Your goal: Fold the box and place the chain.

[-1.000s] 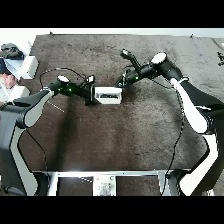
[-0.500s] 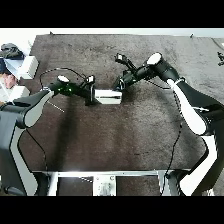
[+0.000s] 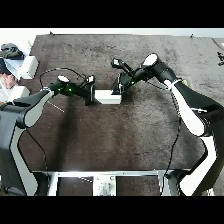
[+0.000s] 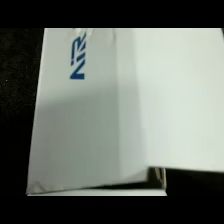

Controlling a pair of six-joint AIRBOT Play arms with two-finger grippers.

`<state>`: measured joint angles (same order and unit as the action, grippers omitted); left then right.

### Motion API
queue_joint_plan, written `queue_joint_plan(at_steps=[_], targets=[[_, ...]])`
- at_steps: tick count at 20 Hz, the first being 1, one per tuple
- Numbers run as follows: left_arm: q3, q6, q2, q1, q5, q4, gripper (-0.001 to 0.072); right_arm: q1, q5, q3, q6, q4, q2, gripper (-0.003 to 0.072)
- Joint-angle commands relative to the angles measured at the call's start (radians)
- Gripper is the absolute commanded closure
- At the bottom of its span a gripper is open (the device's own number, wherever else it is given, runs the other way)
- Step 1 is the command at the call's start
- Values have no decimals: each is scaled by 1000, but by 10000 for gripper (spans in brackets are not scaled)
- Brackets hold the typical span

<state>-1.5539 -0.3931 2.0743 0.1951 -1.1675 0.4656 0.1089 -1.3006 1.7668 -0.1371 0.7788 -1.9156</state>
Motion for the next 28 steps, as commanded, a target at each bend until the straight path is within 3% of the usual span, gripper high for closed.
queue_joint_plan(at_steps=[1,2,13,14,15,28], targets=[[0,0,1,0,0,0,586,22,58,-1,11,48,0,376],[0,0,0,0,0,0,586,23,78,0,11,47,0,422],[0,0,1,0,0,0,586,23,116,0,11,56,34,422],[0,0,1,0,0,0,586,25,111,0,10,79,33,507],[0,0,0,0,0,0,586,28,112,-1,10,106,32,516],[0,0,1,0,0,0,586,64,112,-1,5,200,28,517]])
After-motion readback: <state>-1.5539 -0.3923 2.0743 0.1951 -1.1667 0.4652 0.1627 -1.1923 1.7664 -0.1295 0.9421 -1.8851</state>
